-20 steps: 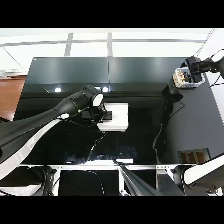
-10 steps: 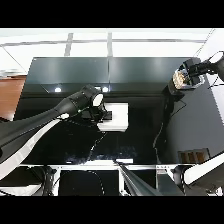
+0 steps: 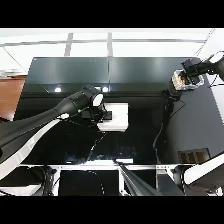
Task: Fold the box and place the chain.
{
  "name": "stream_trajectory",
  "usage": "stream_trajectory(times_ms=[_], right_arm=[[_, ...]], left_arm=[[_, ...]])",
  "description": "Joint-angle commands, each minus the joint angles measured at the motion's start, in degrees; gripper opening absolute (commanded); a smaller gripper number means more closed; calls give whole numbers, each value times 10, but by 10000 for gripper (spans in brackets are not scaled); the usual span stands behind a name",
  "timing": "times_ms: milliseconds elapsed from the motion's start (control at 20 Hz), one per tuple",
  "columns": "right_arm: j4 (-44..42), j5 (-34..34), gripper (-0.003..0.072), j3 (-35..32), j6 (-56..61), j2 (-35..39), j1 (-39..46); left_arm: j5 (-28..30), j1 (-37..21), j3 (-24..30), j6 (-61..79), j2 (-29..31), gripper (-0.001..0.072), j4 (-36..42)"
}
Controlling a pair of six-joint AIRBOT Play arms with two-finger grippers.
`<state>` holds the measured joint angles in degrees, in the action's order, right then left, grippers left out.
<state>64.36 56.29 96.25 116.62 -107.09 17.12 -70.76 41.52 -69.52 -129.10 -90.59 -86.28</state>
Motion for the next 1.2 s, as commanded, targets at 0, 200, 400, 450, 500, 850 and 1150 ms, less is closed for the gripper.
stream_trajectory(times_ms=[0,200,400,450,500,850,1150], right_arm=[[-13,9,14,3,-77,44,2],[-70,46,14,17,-200,148,4],[-76,16,13,17,-236,280,6],[-76,8,12,17,-242,306,7],[-76,-1,12,17,-245,330,9],[-176,152,13,17,-361,412,-4],[-178,261,13,-69,-371,484,-95]], left_arm=[[0,0,0,1,0,26,0],[0,0,0,1,0,26,0],[0,0,0,1,0,25,0],[-1,0,0,1,0,25,0],[-1,0,0,1,0,26,0],[-2,0,0,1,0,26,0],[-2,0,0,1,0,26,0]])
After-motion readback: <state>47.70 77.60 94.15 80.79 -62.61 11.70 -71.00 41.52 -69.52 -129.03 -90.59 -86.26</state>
